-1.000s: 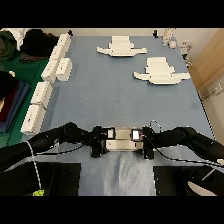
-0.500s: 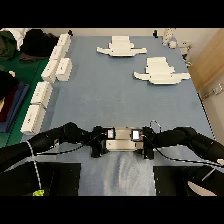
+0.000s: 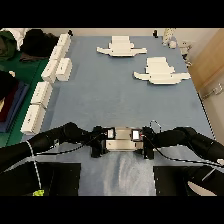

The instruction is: Fold the box.

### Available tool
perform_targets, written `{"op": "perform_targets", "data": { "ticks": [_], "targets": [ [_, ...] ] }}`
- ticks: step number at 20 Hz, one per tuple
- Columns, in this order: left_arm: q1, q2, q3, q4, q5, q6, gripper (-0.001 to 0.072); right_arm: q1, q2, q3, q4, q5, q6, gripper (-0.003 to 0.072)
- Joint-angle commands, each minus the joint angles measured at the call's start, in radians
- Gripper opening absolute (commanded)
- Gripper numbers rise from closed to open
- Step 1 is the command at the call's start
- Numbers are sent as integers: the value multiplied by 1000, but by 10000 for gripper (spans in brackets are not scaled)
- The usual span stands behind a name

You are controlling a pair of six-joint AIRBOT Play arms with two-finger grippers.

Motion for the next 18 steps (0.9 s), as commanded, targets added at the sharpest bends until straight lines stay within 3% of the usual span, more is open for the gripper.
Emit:
{"op": "perform_targets", "data": {
  "ticks": [1,14,15,17,18],
  "targets": [
    [1,1,0,0,1,0,595,0,0,0,0,0,0,511],
    [1,1,0,0,1,0,595,0,0,0,0,0,1,511],
    [1,1,0,0,1,0,595,0,0,0,0,0,1,533],
    [1,1,0,0,1,0,595,0,2,1,0,-2,2,720],
    [1,1,0,0,1,0,595,0,3,5,-1,-10,18,720]
  ]
}}
